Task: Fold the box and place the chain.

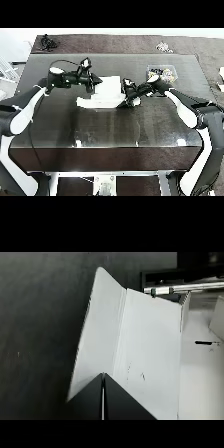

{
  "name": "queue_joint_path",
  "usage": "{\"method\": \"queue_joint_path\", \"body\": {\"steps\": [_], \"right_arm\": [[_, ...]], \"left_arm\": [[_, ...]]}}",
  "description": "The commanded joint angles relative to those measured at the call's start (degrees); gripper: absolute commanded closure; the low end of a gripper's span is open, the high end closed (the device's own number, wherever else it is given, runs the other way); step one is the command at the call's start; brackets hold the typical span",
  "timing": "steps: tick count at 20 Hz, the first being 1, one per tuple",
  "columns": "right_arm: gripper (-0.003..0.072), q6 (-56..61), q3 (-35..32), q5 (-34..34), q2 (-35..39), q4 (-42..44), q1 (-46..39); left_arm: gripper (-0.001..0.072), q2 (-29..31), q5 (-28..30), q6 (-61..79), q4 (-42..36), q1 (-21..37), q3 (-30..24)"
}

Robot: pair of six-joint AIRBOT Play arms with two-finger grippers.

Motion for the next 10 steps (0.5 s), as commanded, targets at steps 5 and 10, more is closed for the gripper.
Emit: {"method": "queue_joint_path", "body": {"steps": [5,10], "right_arm": [[0.0122,0.07,0.02,0.02,0.00,0.00,-0.02],[0.0122,0.07,0.02,0.00,0.00,0.00,-0.02]], "left_arm": [[0.0221,7.76,-15.45,-7.69,11.76,8.52,0.72],[0.0050,7.13,-18.71,-13.55,27.23,8.90,0.63]]}}
